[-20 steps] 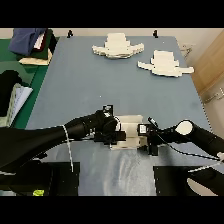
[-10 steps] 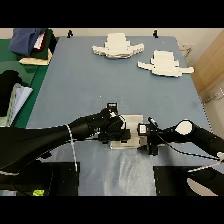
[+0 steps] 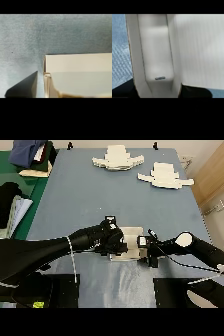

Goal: Fold the box.

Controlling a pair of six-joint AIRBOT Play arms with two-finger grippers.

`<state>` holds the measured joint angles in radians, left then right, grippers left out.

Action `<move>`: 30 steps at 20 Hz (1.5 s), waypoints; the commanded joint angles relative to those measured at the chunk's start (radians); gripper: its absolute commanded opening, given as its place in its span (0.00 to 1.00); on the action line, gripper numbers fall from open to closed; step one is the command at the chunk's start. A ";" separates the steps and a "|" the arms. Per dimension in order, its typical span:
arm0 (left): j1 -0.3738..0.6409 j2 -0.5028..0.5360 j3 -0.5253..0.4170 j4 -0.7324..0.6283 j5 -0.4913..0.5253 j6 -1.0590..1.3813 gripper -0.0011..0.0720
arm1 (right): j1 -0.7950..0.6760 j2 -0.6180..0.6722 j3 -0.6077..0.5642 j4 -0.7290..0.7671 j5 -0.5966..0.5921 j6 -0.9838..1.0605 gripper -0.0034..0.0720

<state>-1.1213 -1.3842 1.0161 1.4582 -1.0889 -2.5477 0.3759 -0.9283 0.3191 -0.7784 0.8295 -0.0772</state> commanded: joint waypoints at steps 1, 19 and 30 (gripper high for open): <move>-0.001 -0.006 0.001 0.002 -0.018 0.013 0.37 | 0.000 0.001 0.000 0.000 0.000 0.001 0.74; 0.021 -0.035 0.114 -0.001 -0.193 0.064 0.80 | 0.000 0.001 0.000 0.001 0.000 0.001 0.74; 0.367 0.059 0.244 -0.242 -0.469 0.637 0.04 | 0.000 0.001 0.000 0.000 0.000 0.001 0.74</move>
<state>-0.8349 -1.3514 1.2480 1.2690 -1.5173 -2.1159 0.3763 -0.9287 0.3187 -0.7780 0.8291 -0.0761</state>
